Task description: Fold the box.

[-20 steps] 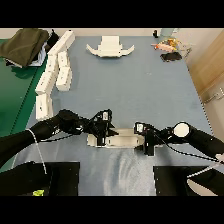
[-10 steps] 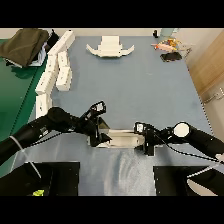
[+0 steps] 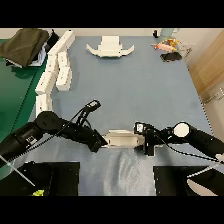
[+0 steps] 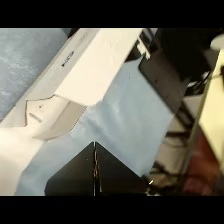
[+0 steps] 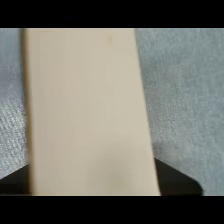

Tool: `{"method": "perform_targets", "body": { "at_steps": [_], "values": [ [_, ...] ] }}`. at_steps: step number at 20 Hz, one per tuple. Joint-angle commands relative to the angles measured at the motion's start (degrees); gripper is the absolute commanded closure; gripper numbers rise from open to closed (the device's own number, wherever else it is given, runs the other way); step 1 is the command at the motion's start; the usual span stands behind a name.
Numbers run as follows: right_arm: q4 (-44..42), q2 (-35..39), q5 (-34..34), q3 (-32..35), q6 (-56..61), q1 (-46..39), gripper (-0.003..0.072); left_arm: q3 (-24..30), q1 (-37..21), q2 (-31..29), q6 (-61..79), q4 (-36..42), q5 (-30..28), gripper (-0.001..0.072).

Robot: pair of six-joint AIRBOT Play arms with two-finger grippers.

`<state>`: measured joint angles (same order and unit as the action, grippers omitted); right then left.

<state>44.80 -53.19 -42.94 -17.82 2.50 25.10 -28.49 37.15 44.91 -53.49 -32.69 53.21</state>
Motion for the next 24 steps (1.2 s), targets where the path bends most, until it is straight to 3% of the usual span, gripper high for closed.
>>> {"method": "perform_targets", "body": {
  "at_steps": [1, 3, 9, 19, 24],
  "values": [
    [0.0, 0.0, 0.0, 0.0, 0.0, 0.0, 0.0175, -1.7, 4.1, 4.5, -10.3, 9.6, -10.5, 0.0695],
    [0.0, 0.0, 0.0, 0.0, 0.0, 0.0, 0.0175, -3.9, 3.7, 8.3, -10.0, 15.4, -14.4, 0.0695],
    [0.0, 0.0, 0.0, 0.0, 0.0, 0.0, 0.0175, -7.1, 0.8, 18.2, -12.2, 16.0, -20.6, 0.0695],
    [0.0, 0.0, 0.0, 0.0, 0.0, 0.0, 0.0175, -7.0, 0.3, 26.9, -17.1, 15.8, -15.1, 0.0696],
    [0.0, 0.0, 0.0, 0.0, 0.0, 0.0, 0.0175, -7.1, 0.3, 27.5, -18.1, 15.8, -15.1, 0.0696]
  ]
}}
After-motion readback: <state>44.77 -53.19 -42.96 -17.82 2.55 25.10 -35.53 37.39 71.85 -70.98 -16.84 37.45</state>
